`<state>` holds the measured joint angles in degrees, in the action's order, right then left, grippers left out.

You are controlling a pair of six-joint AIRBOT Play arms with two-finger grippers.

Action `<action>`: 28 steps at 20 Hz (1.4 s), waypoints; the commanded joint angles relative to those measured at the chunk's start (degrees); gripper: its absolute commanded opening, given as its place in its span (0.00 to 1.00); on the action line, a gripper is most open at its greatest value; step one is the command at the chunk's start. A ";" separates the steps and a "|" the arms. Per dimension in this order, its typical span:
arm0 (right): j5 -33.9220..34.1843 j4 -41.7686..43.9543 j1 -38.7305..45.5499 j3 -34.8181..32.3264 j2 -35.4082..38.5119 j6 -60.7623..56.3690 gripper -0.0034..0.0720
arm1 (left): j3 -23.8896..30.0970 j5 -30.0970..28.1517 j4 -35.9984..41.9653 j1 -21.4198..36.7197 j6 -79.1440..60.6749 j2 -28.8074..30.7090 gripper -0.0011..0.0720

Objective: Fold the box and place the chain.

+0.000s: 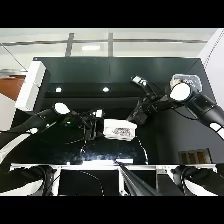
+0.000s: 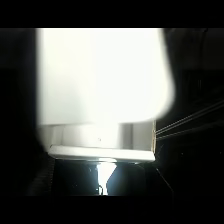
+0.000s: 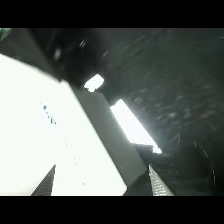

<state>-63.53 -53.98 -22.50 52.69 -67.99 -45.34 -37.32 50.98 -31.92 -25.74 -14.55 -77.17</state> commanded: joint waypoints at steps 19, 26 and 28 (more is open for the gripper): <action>-7.15 -3.13 -4.07 -2.56 4.66 6.05 0.97 | 0.00 0.00 -0.50 -0.15 0.04 -0.02 0.64; 5.81 -3.67 -8.72 -7.26 4.63 6.47 0.97 | 0.00 0.00 -0.50 -0.15 0.04 -0.02 0.64; 5.55 -4.04 -8.74 -7.26 4.63 6.54 0.94 | 0.00 0.00 -0.50 -0.15 0.04 -0.02 0.64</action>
